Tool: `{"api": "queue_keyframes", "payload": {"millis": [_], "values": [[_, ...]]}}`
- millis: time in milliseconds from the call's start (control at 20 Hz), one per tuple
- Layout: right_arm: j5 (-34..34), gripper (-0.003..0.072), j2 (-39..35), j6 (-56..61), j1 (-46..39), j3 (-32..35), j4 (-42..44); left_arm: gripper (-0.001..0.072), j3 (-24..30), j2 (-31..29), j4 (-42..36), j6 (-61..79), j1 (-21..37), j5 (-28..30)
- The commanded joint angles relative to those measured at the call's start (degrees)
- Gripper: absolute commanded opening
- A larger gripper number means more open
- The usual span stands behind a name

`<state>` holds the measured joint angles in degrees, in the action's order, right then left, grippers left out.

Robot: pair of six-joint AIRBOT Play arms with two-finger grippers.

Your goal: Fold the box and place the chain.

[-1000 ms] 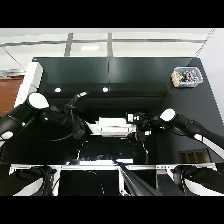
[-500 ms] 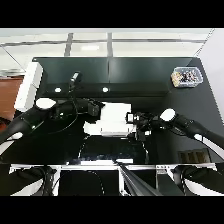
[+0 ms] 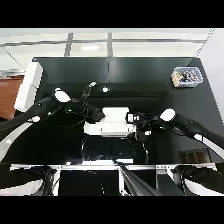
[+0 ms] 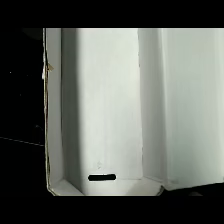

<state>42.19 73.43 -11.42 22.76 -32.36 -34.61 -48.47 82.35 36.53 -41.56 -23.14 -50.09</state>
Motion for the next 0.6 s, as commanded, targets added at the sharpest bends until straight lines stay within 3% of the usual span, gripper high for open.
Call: {"api": "queue_keyframes", "payload": {"millis": [0, 100, 300, 450, 550], "values": [[0.0, 0.0399, 0.0, 0.1, 0.0, 0.0, 0.1, 0.0028, -1.4, 1.8, 2.8, -1.6, 0.3, -6.4], [0.0, 0.0399, 0.0, 0.1, 0.0, 0.0, 0.1, 0.0026, -4.0, 2.1, 7.4, -2.3, 1.2, -10.8], [0.0, 0.0399, 0.0, 0.1, 0.0, 0.0, 0.1, 0.0024, -8.7, -2.4, 21.2, -14.0, 2.9, -10.4], [0.0, 0.0399, 0.0, 0.1, 0.0, 0.0, 0.1, 0.0026, -7.1, -11.0, 30.4, -16.9, 7.0, -9.8], [0.0, 0.0399, 0.0, 0.1, 0.0, 0.0, 0.1, 0.0027, -3.5, -15.5, 33.1, -8.0, 12.6, -7.6]]}}
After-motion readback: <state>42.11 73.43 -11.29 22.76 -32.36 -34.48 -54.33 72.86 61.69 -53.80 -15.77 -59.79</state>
